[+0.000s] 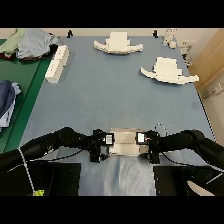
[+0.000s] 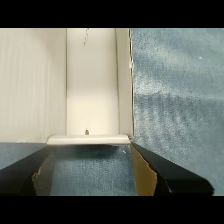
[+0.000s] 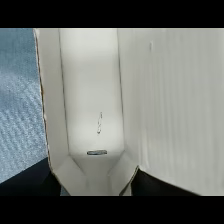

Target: Fold the box.

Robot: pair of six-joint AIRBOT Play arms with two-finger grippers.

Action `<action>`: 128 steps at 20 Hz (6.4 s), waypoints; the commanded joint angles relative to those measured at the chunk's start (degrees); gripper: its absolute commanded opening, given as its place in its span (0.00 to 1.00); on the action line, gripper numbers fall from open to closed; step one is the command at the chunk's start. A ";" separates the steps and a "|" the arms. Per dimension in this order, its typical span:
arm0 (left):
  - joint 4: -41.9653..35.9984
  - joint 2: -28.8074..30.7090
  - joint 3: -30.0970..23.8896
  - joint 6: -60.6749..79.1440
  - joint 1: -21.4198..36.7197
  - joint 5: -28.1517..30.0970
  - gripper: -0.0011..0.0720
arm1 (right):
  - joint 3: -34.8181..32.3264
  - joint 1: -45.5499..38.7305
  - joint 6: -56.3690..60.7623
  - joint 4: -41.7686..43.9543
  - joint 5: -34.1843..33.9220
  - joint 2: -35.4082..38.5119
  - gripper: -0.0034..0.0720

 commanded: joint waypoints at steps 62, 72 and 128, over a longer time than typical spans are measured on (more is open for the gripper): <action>-0.35 -5.73 1.66 -2.19 -3.93 3.80 0.71 | 0.02 0.04 0.02 0.00 0.00 0.02 0.76; -0.37 -5.70 1.77 -2.23 -3.93 3.74 0.71 | 0.02 0.04 0.02 0.00 0.00 0.02 0.76; -0.37 -5.73 1.77 -2.23 -3.93 3.56 0.71 | 14.88 0.48 70.14 5.92 1.66 -16.90 0.25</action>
